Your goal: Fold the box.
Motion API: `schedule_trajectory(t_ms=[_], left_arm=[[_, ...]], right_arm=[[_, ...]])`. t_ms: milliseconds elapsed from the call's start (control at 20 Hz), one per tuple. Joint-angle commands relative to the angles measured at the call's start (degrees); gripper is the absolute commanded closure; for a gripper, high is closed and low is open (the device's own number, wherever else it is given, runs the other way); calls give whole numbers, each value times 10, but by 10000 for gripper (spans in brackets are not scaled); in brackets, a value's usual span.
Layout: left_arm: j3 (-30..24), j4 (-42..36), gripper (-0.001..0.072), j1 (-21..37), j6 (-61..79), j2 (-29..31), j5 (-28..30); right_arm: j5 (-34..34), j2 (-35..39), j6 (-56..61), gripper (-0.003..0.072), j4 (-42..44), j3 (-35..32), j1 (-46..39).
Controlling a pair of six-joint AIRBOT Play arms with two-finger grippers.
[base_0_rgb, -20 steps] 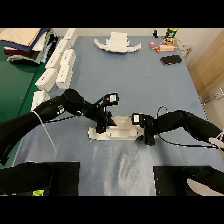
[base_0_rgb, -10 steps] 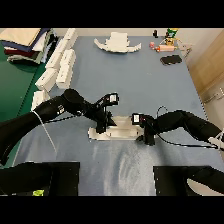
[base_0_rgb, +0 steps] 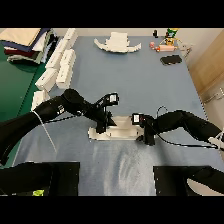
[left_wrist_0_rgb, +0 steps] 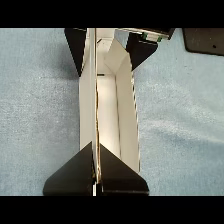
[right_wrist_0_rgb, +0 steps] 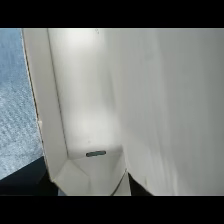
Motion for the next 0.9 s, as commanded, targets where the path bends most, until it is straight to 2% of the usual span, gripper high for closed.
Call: schedule_trajectory(t_ms=[0,850], left_arm=[[0,0,698,0,0,0,0],[0,-9,696,0,-1,0,-7]], right_arm=[[0,0,0,182,0,0,1],[0,0,0,182,0,0,1]])
